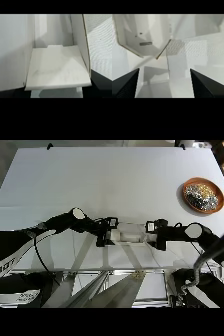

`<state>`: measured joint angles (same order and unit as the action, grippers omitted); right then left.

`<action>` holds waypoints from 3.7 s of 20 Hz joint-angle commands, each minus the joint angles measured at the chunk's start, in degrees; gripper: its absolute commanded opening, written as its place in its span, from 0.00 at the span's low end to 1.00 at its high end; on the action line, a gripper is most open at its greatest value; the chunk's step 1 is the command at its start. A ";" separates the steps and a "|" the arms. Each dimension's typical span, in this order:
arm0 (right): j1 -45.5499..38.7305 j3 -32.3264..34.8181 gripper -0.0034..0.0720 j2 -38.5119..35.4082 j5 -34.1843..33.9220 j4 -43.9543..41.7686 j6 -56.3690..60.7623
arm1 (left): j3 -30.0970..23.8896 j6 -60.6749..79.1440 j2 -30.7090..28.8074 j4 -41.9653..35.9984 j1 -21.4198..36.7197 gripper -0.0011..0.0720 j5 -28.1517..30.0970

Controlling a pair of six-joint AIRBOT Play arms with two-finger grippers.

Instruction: Fold the box and place the chain.

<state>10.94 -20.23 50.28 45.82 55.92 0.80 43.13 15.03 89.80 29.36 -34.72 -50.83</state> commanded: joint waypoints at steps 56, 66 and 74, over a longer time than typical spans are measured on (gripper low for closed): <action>2.45 0.00 0.06 8.92 -16.94 -42.93 -3.63 | 0.07 -1.33 -2.40 -0.42 -0.02 0.54 5.57; 2.43 0.00 0.06 6.03 -12.37 -42.23 -2.14 | 0.07 -1.31 -2.40 -0.42 -0.02 0.54 5.57; 2.38 0.00 0.06 -7.69 -0.87 -23.91 2.71 | 0.07 -1.31 -2.38 -0.42 0.00 0.54 5.57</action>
<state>13.32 -20.23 46.89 39.22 20.27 0.16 43.22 13.80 87.44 29.02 -34.74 -45.25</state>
